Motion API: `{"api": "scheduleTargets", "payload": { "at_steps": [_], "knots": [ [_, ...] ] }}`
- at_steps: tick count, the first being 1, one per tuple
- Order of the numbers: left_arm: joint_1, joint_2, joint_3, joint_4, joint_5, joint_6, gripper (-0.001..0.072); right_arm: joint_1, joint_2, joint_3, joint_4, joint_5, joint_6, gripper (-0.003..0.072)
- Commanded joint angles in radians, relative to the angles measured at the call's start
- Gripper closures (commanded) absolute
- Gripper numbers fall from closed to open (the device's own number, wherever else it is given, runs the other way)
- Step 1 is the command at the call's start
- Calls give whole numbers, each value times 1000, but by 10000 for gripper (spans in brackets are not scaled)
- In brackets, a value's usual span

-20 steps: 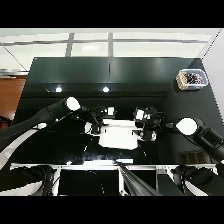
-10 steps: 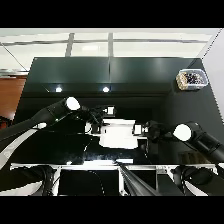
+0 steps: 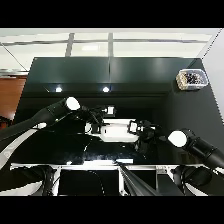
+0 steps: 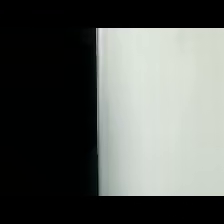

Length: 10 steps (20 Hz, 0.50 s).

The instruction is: Fold the box and place the chain.

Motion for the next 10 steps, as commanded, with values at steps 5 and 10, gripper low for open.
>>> {"api": "scheduleTargets", "payload": {
  "at_steps": [5, 10],
  "knots": [
    [0, 0, 1, -1, -1, 3, 681, 0, 1, 74, -175, -31, 6, -34],
    [0, 0, 1, 0, 2, 4, 682, -100, 2, 89, -113, 23, 19, -34]
  ]
}}
